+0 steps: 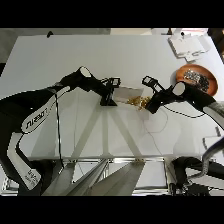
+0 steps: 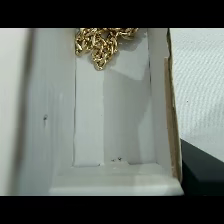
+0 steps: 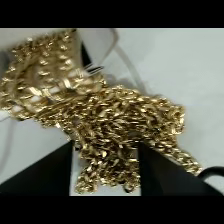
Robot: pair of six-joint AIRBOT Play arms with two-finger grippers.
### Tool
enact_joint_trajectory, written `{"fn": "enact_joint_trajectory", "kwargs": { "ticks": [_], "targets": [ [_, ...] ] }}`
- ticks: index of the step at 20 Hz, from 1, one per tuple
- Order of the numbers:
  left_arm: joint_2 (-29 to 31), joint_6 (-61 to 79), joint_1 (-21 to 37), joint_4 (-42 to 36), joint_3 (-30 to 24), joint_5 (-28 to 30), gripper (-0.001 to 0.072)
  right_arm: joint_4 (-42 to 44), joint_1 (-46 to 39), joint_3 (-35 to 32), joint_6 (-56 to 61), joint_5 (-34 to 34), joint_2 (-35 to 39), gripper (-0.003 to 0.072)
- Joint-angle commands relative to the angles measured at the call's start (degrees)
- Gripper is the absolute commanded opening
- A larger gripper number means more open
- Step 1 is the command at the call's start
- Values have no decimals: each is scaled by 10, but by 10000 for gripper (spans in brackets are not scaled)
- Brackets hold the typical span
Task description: Fold the box and place the chain.
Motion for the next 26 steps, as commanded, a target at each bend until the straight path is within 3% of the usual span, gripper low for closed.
{"fn": "enact_joint_trajectory", "kwargs": {
  "ticks": [1, 2, 3, 9, 14, 20, 26],
  "targets": [
    [0, 0, 0, 0, 0, 0, 151, -28, 2, -2, -3, -26, -14, 227],
    [0, 0, 0, 0, 0, 0, 151, -28, 2, -2, -3, -20, -14, 59],
    [0, 0, 0, 0, 0, 0, 151, -27, 2, -2, -1, -10, -12, 14],
    [0, 0, 0, 0, 1, 0, 151, -23, 2, -2, -1, -10, 59, 12],
    [0, 0, 0, 0, 1, 0, 151, 51, 2, -1, -3, -9, 126, 12],
    [0, 0, 0, 0, 0, 0, 151, 81, 55, 12, -4, -14, 123, 13],
    [0, 0, 0, 0, 1, 0, 151, 81, 125, 73, -3, -14, 68, 12]
  ]
}}
